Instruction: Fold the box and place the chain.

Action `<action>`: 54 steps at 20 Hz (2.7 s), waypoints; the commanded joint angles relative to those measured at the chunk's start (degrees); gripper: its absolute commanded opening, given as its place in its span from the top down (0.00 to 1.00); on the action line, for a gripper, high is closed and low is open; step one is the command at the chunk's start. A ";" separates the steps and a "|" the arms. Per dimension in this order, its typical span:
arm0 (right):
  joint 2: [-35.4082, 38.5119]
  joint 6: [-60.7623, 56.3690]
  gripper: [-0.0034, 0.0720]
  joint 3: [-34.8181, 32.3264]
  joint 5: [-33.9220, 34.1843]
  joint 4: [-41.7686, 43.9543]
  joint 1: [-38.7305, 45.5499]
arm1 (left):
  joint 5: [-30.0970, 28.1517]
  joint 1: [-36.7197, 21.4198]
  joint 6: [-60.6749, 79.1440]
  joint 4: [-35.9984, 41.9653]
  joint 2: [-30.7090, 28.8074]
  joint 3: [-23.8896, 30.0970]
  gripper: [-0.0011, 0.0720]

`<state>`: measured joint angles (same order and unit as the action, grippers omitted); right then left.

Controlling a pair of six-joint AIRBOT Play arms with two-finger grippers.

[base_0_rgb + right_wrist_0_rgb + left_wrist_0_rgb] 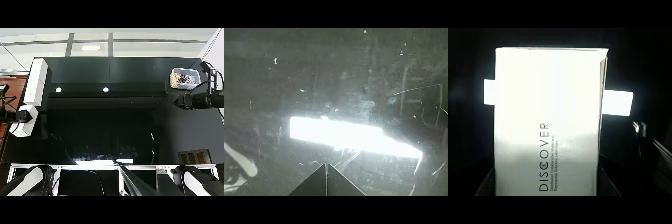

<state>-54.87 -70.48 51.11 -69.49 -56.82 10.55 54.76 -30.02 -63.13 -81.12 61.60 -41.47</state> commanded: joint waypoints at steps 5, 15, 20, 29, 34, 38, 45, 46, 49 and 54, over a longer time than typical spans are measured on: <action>-0.04 -1.36 0.93 -0.02 0.13 0.00 0.04 | -7.37 -0.22 2.12 2.36 4.74 -0.04 0.53; -0.04 -1.33 0.93 0.00 0.76 0.02 0.02 | -4.22 -0.22 2.08 2.38 3.61 -5.44 0.00; -0.07 -1.09 0.93 0.00 16.87 2.95 -7.34 | 0.79 4.07 2.16 8.44 -0.52 -17.20 0.01; -0.68 0.20 0.93 -0.33 31.52 -11.87 -13.99 | -2.14 22.49 -0.17 20.24 -16.55 -12.00 0.96; -1.77 0.17 0.93 -1.01 32.28 -15.13 -14.01 | -6.49 25.11 -0.11 18.38 -23.87 1.46 0.95; -1.77 0.20 0.93 -1.01 32.26 -14.84 -13.99 | -6.32 24.70 -0.11 18.40 -24.35 2.25 0.95; -1.77 0.20 0.93 -1.01 32.26 -14.84 -13.99 | -6.32 24.70 -0.11 18.40 -24.22 2.25 0.95; -1.77 0.20 0.93 -1.01 32.26 -14.84 -13.99 | -6.32 24.72 -0.11 18.40 -24.22 2.25 0.95; -1.77 0.20 0.93 -1.01 32.28 -14.84 -13.99 | -6.32 24.72 -0.11 18.40 -24.22 2.25 0.95; -1.77 0.20 0.93 -1.01 32.26 -14.84 -13.99 | -6.32 24.70 -0.11 18.40 -24.20 2.25 0.95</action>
